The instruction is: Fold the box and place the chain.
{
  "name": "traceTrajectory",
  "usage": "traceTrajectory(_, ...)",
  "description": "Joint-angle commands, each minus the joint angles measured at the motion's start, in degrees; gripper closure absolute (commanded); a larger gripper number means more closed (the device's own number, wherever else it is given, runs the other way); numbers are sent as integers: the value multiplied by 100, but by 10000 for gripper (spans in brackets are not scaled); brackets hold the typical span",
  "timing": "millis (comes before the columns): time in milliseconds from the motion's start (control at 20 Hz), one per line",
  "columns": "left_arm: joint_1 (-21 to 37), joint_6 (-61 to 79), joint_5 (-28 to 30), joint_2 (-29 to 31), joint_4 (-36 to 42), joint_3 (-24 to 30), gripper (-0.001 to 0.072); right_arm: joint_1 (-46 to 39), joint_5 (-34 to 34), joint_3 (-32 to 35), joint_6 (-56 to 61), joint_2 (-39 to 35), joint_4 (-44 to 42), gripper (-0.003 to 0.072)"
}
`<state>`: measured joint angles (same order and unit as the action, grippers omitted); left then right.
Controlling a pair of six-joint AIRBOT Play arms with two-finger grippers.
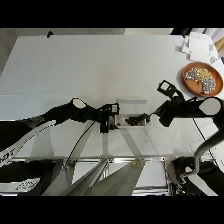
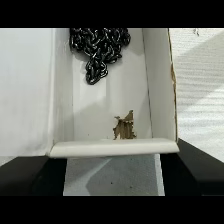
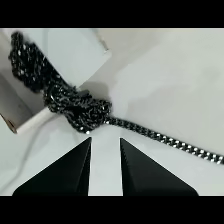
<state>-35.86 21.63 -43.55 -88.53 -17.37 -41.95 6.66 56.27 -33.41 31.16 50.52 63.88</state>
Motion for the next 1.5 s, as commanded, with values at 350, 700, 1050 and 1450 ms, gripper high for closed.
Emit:
traceTrajectory(350,4,2,0,4,-2,0,576,-28,72,35,-3034,1217,-776,386)
traceTrajectory(700,4,2,0,4,-2,2,576,-28,-468,223,-3620,1252,-1423,391)
traceTrajectory(1050,4,2,0,4,-2,0,576,-28,-623,522,-4094,1257,-1709,524)
traceTrajectory(1450,4,2,0,4,-2,0,576,-31,-619,525,-4028,1174,-1366,677)
